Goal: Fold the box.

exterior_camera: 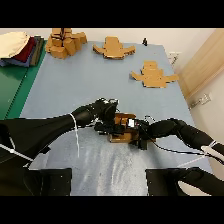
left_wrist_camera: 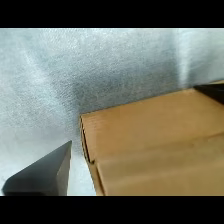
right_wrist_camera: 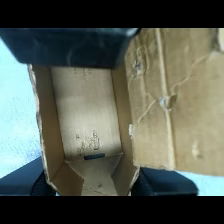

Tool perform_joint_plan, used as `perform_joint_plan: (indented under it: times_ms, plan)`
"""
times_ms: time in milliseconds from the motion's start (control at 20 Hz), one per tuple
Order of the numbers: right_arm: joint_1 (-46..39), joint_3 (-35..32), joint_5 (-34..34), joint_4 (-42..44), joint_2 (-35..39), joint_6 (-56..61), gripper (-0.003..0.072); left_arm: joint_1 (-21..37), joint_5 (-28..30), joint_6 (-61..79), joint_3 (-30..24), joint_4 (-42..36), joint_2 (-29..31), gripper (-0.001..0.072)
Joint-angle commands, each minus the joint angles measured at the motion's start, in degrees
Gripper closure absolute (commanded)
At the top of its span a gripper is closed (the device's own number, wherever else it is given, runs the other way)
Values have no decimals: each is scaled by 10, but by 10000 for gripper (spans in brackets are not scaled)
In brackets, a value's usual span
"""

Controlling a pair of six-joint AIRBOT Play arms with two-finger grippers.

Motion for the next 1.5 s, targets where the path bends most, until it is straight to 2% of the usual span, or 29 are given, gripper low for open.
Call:
perform_joint_plan:
  times_ms: [0,100,200,250,400,500,650,950,1000,1050,1100,1300,1450]
  plan:
    - [0,0,0,0,0,0,114,0,-4,-15,7,5,-11,294]
    - [0,0,0,0,0,0,114,-5,12,-31,7,12,-12,489]
    - [0,0,0,0,0,0,114,-21,33,-36,7,19,-12,506]
    - [0,0,0,0,0,0,114,-31,35,-48,7,39,-12,548]
    - [0,0,0,0,0,0,114,-50,21,-94,7,94,-12,548]
    - [0,0,0,0,0,0,114,-53,17,-101,7,99,-12,648]
    - [0,0,0,0,0,0,114,-54,14,-108,8,99,-12,696]
    - [0,0,0,0,0,0,115,-54,9,-102,8,94,-11,693]
    - [0,0,0,0,0,0,114,-54,9,-101,9,94,-10,662]
    - [0,0,0,0,0,0,114,-54,7,-101,11,94,-10,388]
    - [0,0,0,0,0,0,114,-54,4,-103,15,90,-10,150]
    - [0,0,0,0,0,0,115,-51,-22,-102,36,90,-10,134]
    - [0,0,0,0,0,0,114,-31,-77,-80,62,69,-10,135]
